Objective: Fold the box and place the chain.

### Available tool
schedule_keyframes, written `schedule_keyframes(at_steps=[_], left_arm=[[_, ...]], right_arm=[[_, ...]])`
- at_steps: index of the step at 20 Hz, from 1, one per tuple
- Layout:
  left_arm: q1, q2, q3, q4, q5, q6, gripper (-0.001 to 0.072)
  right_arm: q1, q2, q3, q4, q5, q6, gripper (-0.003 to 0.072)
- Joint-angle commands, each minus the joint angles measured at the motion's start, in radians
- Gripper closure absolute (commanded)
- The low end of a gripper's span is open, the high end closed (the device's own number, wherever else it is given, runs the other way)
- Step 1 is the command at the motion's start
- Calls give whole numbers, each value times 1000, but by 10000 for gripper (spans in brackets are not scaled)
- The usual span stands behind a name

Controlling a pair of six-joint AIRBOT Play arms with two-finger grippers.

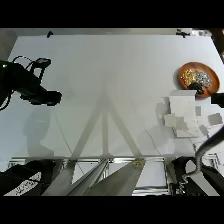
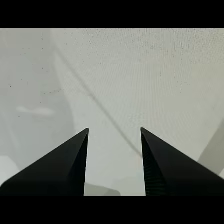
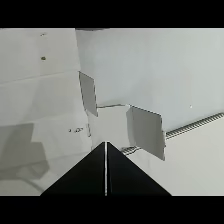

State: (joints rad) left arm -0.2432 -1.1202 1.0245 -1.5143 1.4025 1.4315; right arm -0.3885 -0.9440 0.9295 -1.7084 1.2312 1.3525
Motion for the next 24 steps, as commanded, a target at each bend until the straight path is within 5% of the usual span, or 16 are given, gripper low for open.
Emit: schedule_keyframes(at_steps=[1,5,6,7,8,22,24], left_arm=[[0,1,0,0,0,0,361],[0,1,0,0,0,0,361],[0,1,0,0,0,0,361],[0,1,0,0,0,0,361],[0,0,0,0,0,0,361],[0,1,0,0,0,0,361],[0,1,0,0,0,0,361]], right_arm=[[0,-2,1,-28,-31,0,678],[-1,-22,2,-219,-59,19,676],[-14,-35,3,-285,-63,43,565],[-46,-56,8,-308,-64,80,255],[-82,-77,8,-300,-64,83,88],[-187,-396,8,-101,-61,-158,158],[-187,-426,8,-109,-61,-158,218]])
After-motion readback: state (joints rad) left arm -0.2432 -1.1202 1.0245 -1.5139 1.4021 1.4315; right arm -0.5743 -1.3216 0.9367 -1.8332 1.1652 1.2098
